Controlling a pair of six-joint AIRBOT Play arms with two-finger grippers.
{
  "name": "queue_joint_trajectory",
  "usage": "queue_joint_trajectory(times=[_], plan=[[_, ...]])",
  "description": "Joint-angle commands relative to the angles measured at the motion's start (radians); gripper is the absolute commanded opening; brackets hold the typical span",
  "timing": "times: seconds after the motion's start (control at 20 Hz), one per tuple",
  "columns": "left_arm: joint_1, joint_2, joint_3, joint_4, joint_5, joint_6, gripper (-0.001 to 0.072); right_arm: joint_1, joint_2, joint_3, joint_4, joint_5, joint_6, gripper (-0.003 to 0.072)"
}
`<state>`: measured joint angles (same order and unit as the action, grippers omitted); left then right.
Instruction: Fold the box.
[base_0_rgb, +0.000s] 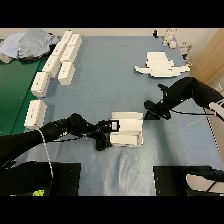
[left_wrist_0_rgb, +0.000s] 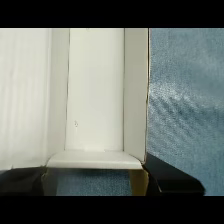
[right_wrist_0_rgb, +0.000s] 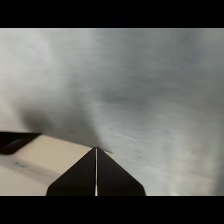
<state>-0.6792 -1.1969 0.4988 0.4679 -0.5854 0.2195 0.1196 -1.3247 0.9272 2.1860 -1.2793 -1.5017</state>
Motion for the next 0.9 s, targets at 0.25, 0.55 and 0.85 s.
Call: queue_joint_trajectory(times=[0.25,0.55,0.85], plan=[[0.000,-0.001,0.001,0.000,0.000,0.000,0.0511,-0.037,-0.163,0.046,0.360,-0.334,-0.530,0.0002],[0.000,-0.001,0.001,0.000,0.000,0.000,0.0511,0.108,-0.108,0.045,0.314,-0.372,-0.614,0.0001],[0.000,-0.001,0.001,0.000,0.000,0.000,0.0511,0.225,0.068,-0.045,0.151,-0.123,-0.676,0.0001]])
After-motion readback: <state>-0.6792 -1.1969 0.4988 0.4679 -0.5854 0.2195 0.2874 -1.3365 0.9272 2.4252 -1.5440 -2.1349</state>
